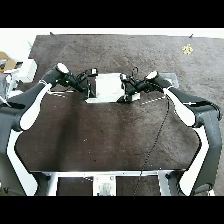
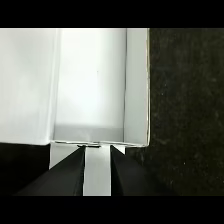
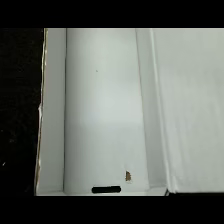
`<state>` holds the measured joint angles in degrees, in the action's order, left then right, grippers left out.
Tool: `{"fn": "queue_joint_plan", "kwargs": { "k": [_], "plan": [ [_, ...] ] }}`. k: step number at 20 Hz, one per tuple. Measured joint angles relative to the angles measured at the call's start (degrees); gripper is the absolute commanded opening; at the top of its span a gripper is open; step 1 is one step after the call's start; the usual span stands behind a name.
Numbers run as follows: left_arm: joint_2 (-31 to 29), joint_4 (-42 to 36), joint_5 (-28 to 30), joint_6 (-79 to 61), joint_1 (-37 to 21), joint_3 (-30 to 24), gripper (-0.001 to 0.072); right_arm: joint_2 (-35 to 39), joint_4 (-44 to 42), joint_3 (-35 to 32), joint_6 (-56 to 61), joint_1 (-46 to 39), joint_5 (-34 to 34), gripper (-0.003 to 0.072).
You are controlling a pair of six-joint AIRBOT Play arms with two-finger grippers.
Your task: Fold the box and place the chain.
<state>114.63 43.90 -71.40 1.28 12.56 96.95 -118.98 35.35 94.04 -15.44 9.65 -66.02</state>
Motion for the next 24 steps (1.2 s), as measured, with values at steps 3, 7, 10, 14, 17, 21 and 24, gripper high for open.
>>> {"fn": "queue_joint_plan", "kwargs": {
  "k": [3, 7, 10, 14, 17, 21, 24],
  "plan": [
    [0.0, -2.73, 0.33, 0.09, 0.0, -0.04, 0.0172, 0.0, 0.0, 0.0, 0.02, 0.0, 0.0, 0.0386],
    [0.0, -4.85, 1.22, 0.09, 0.94, -0.55, 0.0172, 0.0, 0.0, 0.0, 0.0, 0.0, 0.02, 0.0386],
    [0.0, -4.9, 2.51, -0.85, 1.84, -1.09, 0.0172, 0.0, 0.0, 0.0, 0.0, 0.0, 0.0, 0.0386],
    [0.0, -4.98, 3.34, -1.46, 2.25, -1.33, 0.0176, 0.0, 0.0, 0.0, 0.0, 0.0, 0.0, 0.0386],
    [0.0, -5.09, 3.61, -1.75, 2.38, -1.36, 0.072, 0.0, 0.04, 0.0, -0.04, 0.0, 0.0, 0.0386],
    [-0.02, -5.07, 3.06, -0.15, 2.36, -1.36, 0.0709, 0.02, 0.07, 0.0, -0.04, 0.0, 0.0, 0.0386],
    [-0.02, -4.92, 2.71, 0.57, 2.29, -1.36, 0.0537, 0.02, 0.04, 0.0, -0.04, 0.0, 0.0, 0.0386]
  ]
}}
